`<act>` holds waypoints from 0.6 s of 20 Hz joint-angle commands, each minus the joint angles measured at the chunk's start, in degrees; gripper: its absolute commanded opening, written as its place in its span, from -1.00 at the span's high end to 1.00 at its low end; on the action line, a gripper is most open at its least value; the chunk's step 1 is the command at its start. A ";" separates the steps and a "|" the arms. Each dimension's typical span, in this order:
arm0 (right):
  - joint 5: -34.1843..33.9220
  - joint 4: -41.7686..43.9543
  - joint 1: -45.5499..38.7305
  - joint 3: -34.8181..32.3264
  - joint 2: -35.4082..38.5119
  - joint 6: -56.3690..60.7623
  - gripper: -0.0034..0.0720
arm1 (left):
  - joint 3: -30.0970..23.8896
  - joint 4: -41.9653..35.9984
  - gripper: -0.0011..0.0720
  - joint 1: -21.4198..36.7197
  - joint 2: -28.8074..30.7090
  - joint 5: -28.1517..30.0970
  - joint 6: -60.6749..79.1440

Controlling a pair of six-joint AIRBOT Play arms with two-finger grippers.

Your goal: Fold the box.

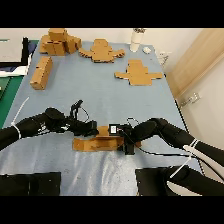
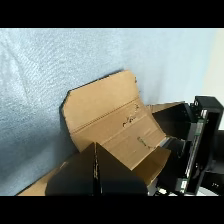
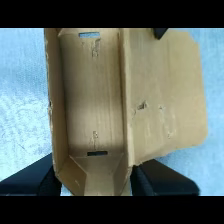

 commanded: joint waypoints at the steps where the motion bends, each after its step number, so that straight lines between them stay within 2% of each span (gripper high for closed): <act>1: -0.04 -0.02 0.02 -0.02 -0.02 0.00 -0.45 | 0.00 -0.15 0.94 0.28 -0.15 -0.11 0.83; 3: -0.04 -0.04 0.02 -0.02 -0.02 0.00 -0.45 | 0.00 -0.59 0.94 2.23 0.33 -2.67 5.18; 5: -0.04 -0.04 0.02 -0.02 -0.02 0.00 -0.45 | 0.00 -2.10 0.94 6.29 2.36 -9.16 10.71; 9: -0.04 -0.04 0.02 -0.02 -0.02 0.00 -0.45 | -0.02 -2.49 0.94 15.28 11.93 -21.90 23.30; 12: -0.04 -0.04 0.02 -0.02 -0.02 0.00 -0.45 | -0.02 -1.25 0.94 17.59 19.32 -26.82 34.25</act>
